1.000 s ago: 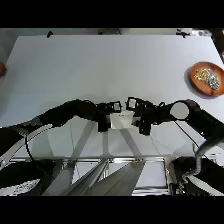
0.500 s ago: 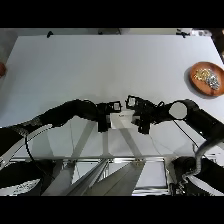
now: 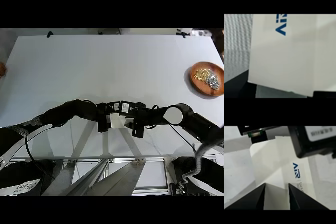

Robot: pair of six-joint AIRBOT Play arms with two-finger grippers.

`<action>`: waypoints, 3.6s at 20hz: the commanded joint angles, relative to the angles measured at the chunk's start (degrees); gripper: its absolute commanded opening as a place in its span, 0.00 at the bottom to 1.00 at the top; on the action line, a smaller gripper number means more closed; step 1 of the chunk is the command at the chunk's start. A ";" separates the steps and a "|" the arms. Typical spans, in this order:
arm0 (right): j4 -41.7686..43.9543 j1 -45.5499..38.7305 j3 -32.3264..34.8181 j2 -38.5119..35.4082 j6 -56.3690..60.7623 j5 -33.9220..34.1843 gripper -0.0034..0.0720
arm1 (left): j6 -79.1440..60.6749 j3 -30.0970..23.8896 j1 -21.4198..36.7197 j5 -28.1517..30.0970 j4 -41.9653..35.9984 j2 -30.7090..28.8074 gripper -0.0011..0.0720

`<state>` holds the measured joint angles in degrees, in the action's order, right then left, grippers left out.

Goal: Fold the box and place the chain.

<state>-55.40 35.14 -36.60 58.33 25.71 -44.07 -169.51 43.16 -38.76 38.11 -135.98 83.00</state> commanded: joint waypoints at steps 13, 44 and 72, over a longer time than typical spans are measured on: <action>-4.37 0.68 -0.02 0.22 1.60 4.09 0.38 | 0.00 0.00 -0.02 0.00 0.00 0.00 0.39; -6.36 0.28 0.00 -2.16 2.97 -0.66 0.51 | 0.00 0.00 -0.02 0.00 0.02 0.00 0.39; -6.49 0.09 -0.33 -1.05 3.02 3.65 0.36 | 0.00 0.02 -0.02 0.00 0.02 0.00 0.39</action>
<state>-61.87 35.24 -36.88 57.56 28.71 -40.71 -169.40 43.16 -38.76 38.09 -136.00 83.00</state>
